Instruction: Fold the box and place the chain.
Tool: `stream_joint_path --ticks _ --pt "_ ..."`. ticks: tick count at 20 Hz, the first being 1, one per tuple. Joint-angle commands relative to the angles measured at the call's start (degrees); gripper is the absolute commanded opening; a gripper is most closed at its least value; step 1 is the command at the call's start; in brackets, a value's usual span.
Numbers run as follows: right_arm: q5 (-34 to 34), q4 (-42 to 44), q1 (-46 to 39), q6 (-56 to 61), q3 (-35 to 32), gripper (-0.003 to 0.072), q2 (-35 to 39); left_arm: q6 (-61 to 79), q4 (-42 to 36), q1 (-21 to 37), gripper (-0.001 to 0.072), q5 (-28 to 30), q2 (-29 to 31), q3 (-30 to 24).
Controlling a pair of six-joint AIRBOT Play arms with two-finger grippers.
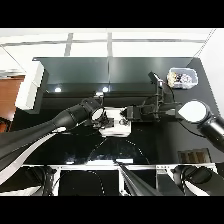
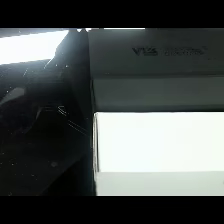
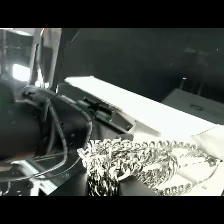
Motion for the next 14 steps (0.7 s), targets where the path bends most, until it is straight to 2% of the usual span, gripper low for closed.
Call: stream_joint_path --ticks 1,6,10,11,12,14 --pt "-1.64 -0.98 0.42 0.11 -0.55 0.0008 -1.16 0.00 0.00 0.00 0.0028 0.00 -0.02 0.04" --pt "0.83 -5.18 0.59 1.62 -1.25 0.0009 -1.55 0.00 0.00 0.00 0.0028 -0.02 -0.02 0.04" --pt "-1.36 -5.27 1.25 1.81 -2.56 0.0024 -4.24 0.00 0.02 0.00 0.0028 0.04 -0.02 0.04" --pt "-1.60 -5.29 1.62 1.81 -2.56 0.0178 -5.05 0.00 0.00 0.00 0.0028 0.02 -0.02 0.04" --pt "-1.51 -5.49 1.66 1.79 -2.56 0.0272 -5.33 0.00 0.02 0.00 0.0028 0.02 -0.02 0.04" --pt "1.31 -7.50 -0.35 1.81 -2.05 0.0272 -4.70 0.02 0.00 0.00 0.0028 -0.07 -0.02 0.04"
